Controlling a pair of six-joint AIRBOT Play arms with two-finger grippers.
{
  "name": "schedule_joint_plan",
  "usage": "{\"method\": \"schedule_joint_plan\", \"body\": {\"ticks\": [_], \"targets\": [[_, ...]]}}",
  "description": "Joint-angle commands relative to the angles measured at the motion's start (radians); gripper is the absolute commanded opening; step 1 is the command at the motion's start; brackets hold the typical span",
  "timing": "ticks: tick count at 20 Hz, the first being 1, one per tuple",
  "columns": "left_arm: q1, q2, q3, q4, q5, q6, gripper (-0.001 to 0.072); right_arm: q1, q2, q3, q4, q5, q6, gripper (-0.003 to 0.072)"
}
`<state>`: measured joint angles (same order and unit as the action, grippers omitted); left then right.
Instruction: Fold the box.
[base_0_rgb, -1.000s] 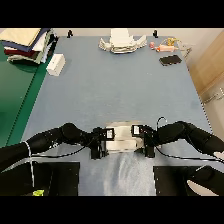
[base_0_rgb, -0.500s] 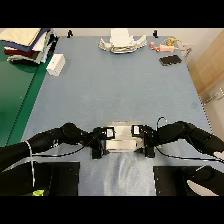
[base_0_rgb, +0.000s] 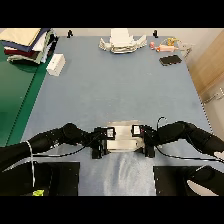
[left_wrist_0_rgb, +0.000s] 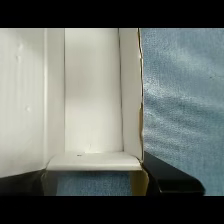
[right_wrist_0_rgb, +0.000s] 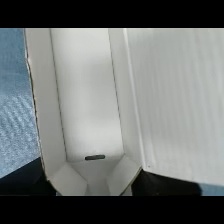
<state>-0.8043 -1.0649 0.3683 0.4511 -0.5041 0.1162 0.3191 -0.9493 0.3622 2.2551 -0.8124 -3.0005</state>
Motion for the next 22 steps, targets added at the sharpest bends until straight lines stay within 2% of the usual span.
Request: {"method": "schedule_joint_plan", "body": {"ticks": [1,12,13,14,18,22], "targets": [[0.0,-0.001,0.0,0.001,0.023,0.0,0.0445,0.001,-0.001,0.0,0.001,0.0,0.0,0.0599],[0.0,-0.001,0.0,0.001,0.023,0.0,0.0444,0.001,-0.001,0.0,-0.002,0.011,0.001,0.0606],[0.0,-0.001,0.0,0.001,0.023,0.0,0.0444,0.001,0.004,0.002,-0.016,0.01,0.018,0.0684],[0.0,-0.001,0.0,0.001,0.023,0.0,0.0444,0.001,0.014,0.006,-0.044,0.002,0.031,0.072],[0.0,-0.001,0.0,0.001,0.023,0.0,0.0444,0.001,0.091,0.042,-0.169,-0.043,0.195,0.072],[0.0,-0.001,0.0,0.001,0.023,0.0,0.0444,0.001,0.183,0.062,-0.323,-0.135,0.364,0.072]]}}
